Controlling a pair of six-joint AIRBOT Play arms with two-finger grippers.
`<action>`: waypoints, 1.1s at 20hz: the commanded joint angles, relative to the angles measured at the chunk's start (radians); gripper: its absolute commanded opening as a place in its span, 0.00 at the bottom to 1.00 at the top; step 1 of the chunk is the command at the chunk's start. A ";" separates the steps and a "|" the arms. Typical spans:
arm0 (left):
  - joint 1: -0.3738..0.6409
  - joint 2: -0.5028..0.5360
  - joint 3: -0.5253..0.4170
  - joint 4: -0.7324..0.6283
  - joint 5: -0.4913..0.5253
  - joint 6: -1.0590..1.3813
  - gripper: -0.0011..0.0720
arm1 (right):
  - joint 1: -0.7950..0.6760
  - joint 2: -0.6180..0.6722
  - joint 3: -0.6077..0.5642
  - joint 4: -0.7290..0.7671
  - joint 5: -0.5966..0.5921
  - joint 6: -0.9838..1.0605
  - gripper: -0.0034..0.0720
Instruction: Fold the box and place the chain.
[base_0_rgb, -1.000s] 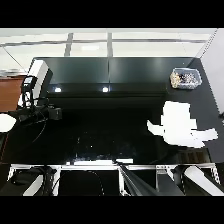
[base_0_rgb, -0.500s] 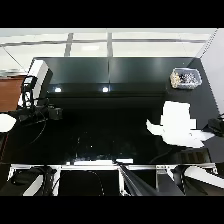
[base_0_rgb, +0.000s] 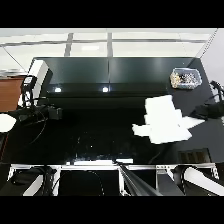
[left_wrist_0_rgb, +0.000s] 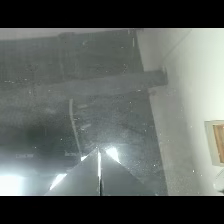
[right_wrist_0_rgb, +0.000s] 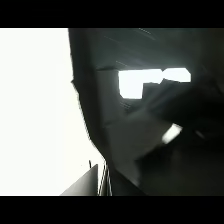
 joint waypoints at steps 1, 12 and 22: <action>0.000 0.000 -0.001 -0.018 0.039 0.000 0.05 | 0.117 0.053 -0.063 0.324 -0.114 0.013 0.12; -0.106 -0.259 0.072 -0.337 0.128 0.100 0.31 | 0.630 0.151 -0.445 0.679 -0.635 -0.113 0.07; -0.134 -0.846 0.407 -0.650 -0.189 0.187 0.99 | 0.676 0.151 -0.445 0.679 -0.660 -0.113 0.07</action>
